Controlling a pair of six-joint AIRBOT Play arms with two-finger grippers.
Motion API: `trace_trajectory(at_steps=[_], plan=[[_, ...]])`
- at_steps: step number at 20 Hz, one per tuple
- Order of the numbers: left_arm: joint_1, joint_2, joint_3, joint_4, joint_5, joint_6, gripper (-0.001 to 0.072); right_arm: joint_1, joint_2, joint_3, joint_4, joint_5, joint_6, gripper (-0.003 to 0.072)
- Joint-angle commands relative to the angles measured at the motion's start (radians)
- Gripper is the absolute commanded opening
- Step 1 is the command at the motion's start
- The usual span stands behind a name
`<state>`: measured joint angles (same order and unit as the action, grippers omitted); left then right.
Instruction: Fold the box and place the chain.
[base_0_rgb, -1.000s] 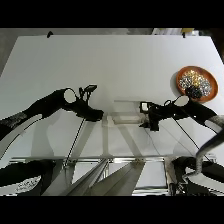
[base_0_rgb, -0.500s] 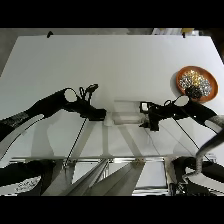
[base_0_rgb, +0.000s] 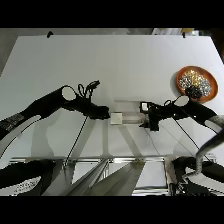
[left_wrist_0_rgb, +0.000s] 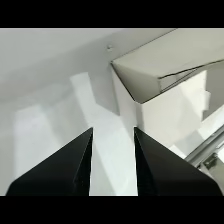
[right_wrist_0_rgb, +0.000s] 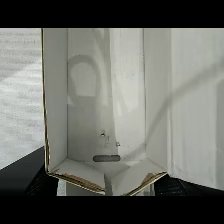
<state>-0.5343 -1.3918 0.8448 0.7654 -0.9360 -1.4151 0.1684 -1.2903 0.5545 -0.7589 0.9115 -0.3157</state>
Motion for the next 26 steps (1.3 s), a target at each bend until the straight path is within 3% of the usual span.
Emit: trace_trajectory(at_steps=[1,14,26], plan=[[-0.021,0.003,0.008,-0.020,0.027,0.002,0.0271,0.000,0.000,0.000,0.000,0.000,0.000,0.0380],[-0.070,-0.001,0.009,-0.035,0.058,0.001,0.0295,0.000,0.000,0.000,0.000,0.000,0.000,0.0380],[-0.037,0.039,0.010,0.018,0.019,-0.046,0.0292,0.000,0.000,0.000,0.000,0.000,0.000,0.0380]])
